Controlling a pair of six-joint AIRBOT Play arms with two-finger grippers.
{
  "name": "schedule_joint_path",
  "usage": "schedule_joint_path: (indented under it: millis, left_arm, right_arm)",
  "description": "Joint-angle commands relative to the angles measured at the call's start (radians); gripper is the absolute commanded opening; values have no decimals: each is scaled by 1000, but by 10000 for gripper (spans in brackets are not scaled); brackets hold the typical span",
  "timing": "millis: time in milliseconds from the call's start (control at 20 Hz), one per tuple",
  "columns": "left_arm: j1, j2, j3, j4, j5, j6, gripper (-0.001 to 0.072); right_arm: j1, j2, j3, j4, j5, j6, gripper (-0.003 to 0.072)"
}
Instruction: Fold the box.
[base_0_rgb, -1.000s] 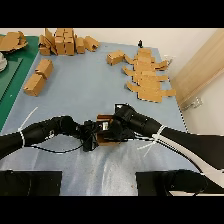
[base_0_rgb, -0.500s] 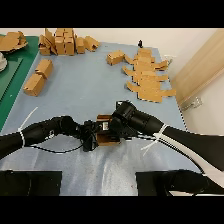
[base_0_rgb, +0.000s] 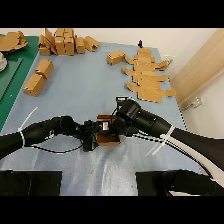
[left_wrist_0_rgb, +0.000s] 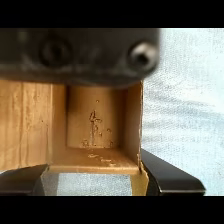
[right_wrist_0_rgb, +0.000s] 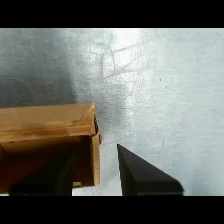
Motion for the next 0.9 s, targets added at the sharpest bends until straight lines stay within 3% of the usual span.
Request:
schedule_joint_path:
  millis: [0,350,400,450,550,650,750,850]
  left_arm:
    - [0,1,0,0,0,0,469]
    - [0,1,0,0,0,0,469]
    - [0,1,0,0,0,0,469]
    - [0,1,0,0,0,0,469]
    - [0,1,0,0,0,0,469]
    - [0,1,0,0,0,0,469]
    - [0,1,0,0,0,0,469]
    - [0,1,0,0,0,0,469]
  right_arm:
    - [-2,39,1,-22,3,0,417]
    - [-7,40,-2,-43,-4,-1,405]
    - [-7,40,-2,-45,-4,-1,370]
    - [-7,40,-2,-47,-4,-1,279]
    - [-7,40,-2,-47,-5,-1,275]
    - [-7,40,-2,-53,-9,-1,204]
    - [-7,40,-2,-57,-11,-1,192]
    - [-7,40,-2,-60,-13,-1,70]
